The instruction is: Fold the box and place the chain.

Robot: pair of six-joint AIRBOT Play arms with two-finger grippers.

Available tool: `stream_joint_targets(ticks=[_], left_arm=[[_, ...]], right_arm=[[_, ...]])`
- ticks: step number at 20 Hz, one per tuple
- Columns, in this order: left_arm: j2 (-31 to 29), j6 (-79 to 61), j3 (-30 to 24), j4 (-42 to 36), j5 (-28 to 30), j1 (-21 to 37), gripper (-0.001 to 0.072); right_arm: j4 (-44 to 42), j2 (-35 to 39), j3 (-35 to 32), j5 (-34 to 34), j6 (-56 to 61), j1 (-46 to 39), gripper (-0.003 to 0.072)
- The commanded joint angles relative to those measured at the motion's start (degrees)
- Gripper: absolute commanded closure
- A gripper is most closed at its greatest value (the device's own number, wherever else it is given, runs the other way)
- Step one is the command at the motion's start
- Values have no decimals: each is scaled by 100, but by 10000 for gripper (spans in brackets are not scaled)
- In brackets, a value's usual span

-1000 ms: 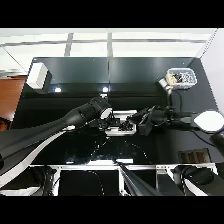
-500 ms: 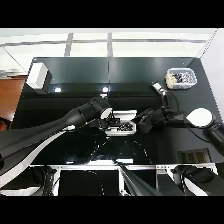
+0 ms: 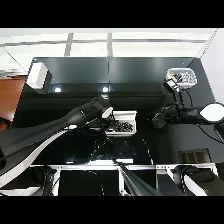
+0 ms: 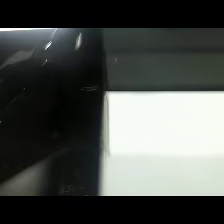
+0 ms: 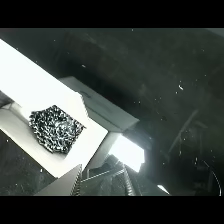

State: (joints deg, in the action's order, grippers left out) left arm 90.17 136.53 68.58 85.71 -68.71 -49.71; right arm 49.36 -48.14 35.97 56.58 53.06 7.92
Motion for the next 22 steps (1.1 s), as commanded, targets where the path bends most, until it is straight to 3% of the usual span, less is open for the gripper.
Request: stream_joint_targets(ticks=[1, 4, 7, 10, 11, 13, 15, 17, 18, 20, 22], left_arm=[[-188, -177, 243, 289, -393, -79, 190], [-973, -573, 282, 929, -417, -227, 193], [-1928, -981, 76, 1827, -872, -293, 193], [-2903, -894, -887, 2656, -1115, 144, 205], [-3233, -815, -1381, 2605, -994, 531, 205], [-3729, -358, -2476, 2262, -208, 1443, 205], [-3840, -981, -3460, 485, 1276, 2518, 205], [-3757, -3320, -4111, -1934, 2400, 3324, 204], [-3681, -4896, -4266, -3077, 2614, 3620, 205], [-3471, -8140, -4253, -4752, 2197, 3963, 203], [-3333, -10098, -4170, -5366, 1746, 4076, 199]], right_arm=[[42, 2, -4, 66, 9, -52, 373], [42, 2, -4, 66, 9, -52, 373], [46, 2, -15, 44, 9, -55, 373], [46, 2, -87, -26, 9, -52, 373], [42, 0, -118, -31, 9, -52, 373], [39, 0, -168, -33, 9, -52, 373], [24, 0, -199, -68, 11, -52, 373], [22, 0, -199, -120, 17, -52, 374], [22, 0, -199, -138, 44, -52, 374], [22, 0, -199, -138, 98, -52, 373], [22, 0, -199, -140, 203, -52, 373]])
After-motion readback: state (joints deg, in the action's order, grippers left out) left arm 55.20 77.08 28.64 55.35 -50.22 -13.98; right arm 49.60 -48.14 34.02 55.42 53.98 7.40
